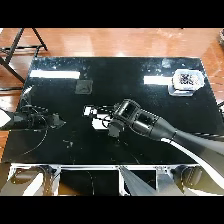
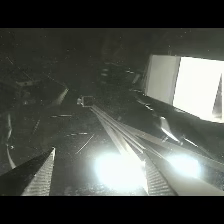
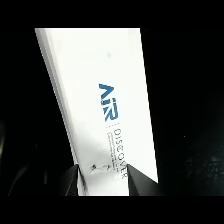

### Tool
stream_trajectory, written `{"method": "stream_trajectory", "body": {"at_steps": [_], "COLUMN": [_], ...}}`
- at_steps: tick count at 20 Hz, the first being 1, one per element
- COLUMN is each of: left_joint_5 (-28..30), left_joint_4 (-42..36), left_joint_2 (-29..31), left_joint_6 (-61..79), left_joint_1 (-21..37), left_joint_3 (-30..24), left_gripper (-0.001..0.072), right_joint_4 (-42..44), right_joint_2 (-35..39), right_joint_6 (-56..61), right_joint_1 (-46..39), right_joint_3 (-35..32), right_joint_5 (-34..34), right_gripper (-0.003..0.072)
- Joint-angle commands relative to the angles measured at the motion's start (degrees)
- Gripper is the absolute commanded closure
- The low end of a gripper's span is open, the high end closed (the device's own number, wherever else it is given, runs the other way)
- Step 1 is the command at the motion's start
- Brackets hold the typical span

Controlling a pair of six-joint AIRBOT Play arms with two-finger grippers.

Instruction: Fold the box and place the chain.

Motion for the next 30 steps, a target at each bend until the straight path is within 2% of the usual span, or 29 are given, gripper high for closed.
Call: {"method": "stream_trajectory", "body": {"at_steps": [1, 18, 23, 30], "left_joint_5": [0.00, -0.02, -0.02, -0.04], "left_joint_4": [-0.02, -0.02, -0.04, -0.04], "left_joint_2": [0.02, 0.02, 0.02, 0.02], "left_joint_6": [0.00, 0.02, 0.02, 0.02], "left_joint_1": [0.04, 0.04, 0.04, 0.04], "left_joint_3": [-0.02, -0.02, -0.02, -0.02], "left_gripper": [0.0067, 0.0066, 0.0066, 0.0066], "right_joint_4": [-0.13, 0.31, 7.34, 7.39], "right_joint_2": [1.09, 3.65, 3.76, 3.76], "right_joint_6": [0.00, -0.28, -5.01, -4.98], "right_joint_1": [0.02, -1.29, -3.63, -4.02], "right_joint_3": [0.09, 0.61, 0.61, 0.59], "right_joint_5": [-0.17, -1.73, -3.56, -3.15], "right_gripper": [0.0671, 0.0673, 0.0673, 0.0672]}}
